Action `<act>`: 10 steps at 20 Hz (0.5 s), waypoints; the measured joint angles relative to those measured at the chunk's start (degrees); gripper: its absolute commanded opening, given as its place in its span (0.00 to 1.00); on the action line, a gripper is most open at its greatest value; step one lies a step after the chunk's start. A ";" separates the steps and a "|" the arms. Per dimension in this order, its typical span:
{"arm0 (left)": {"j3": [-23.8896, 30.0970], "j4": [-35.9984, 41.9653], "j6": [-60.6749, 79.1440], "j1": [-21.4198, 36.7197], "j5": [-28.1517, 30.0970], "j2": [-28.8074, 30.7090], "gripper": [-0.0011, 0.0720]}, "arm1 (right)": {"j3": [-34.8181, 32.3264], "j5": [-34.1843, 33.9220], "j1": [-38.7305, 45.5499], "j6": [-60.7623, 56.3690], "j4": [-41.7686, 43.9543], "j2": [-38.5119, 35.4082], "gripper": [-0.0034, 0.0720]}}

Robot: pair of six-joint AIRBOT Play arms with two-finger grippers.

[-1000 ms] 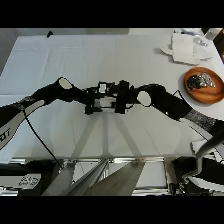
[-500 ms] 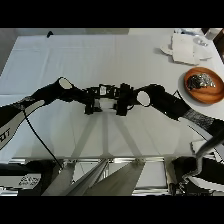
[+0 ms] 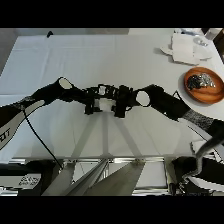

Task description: Fold the box and place the chain.

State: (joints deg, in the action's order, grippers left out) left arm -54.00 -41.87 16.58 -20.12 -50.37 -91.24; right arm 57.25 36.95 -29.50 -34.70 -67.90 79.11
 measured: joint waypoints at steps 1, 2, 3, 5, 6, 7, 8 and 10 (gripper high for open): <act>0.00 0.00 -0.02 0.00 0.00 0.00 0.39 | 0.00 -0.61 -0.02 -0.28 -0.09 0.00 0.57; 0.00 0.00 -0.02 0.00 0.00 0.00 0.39 | 0.00 -1.44 -0.02 -1.03 -0.44 0.00 0.57; 0.00 0.00 -0.04 0.00 0.00 0.00 0.39 | 0.00 -2.10 -0.02 -1.70 -1.01 0.00 0.57; 0.00 0.02 -0.04 0.00 0.00 0.00 0.39 | 0.00 -3.15 -0.02 -2.97 -2.19 0.00 0.57; 0.00 0.02 -0.04 0.00 0.00 0.00 0.39 | 0.00 -3.45 -0.02 -3.30 -2.58 0.00 0.57; 0.00 0.02 -0.04 0.00 0.00 0.00 0.39 | 0.00 -3.76 -0.02 -3.58 -2.86 0.04 0.55; 0.00 0.02 -0.04 0.00 0.00 0.00 0.39 | -0.04 -3.96 -0.02 -3.89 -3.10 0.09 0.54; 0.00 0.02 -0.04 0.00 0.00 0.00 0.39 | -0.24 -4.28 -0.02 -4.15 -3.30 0.15 0.54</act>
State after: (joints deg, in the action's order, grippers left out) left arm -54.00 -41.85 16.53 -20.12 -50.37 -91.24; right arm 57.01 32.67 -29.52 -38.85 -71.20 79.26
